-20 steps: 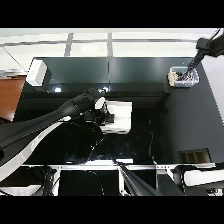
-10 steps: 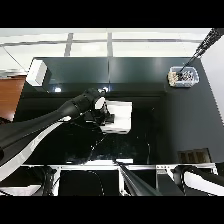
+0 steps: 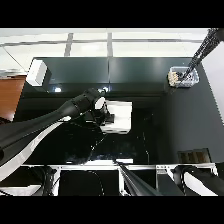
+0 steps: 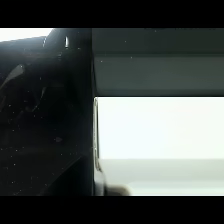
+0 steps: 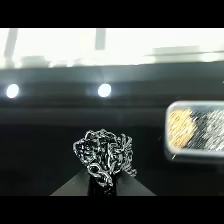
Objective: Fold the box and place the chain.
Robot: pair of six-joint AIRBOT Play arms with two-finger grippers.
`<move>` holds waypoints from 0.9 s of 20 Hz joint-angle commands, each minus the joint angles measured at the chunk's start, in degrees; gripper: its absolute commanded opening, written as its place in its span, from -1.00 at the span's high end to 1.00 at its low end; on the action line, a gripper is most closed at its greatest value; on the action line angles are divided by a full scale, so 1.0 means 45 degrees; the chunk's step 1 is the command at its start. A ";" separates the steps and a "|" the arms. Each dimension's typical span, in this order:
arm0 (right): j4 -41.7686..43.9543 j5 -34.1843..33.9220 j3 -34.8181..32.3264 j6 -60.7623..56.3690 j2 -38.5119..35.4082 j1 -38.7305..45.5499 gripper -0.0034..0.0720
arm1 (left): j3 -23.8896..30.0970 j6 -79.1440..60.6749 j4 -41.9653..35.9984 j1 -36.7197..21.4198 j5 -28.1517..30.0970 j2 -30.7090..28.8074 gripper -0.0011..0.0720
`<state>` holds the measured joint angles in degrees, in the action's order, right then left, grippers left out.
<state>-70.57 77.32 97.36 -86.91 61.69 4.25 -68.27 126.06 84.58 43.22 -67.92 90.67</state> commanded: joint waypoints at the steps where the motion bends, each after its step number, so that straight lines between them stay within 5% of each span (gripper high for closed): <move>1: 0.0345 0.1234 -0.0821 0.0243 -0.0588 -0.0631 0.87 | -0.0015 -0.0005 0.0000 0.0010 -0.0024 -0.0005 0.90; 10: 0.6256 0.2603 -0.3308 0.3050 -0.0578 -0.1909 0.87 | -0.0015 -0.0005 0.0005 0.0010 -0.0024 -0.0005 0.90; 18: 0.8961 -0.0005 -0.3983 0.3900 -0.0529 -0.3633 0.87 | -0.0015 -0.0005 0.0005 0.0010 -0.0024 -0.0005 0.90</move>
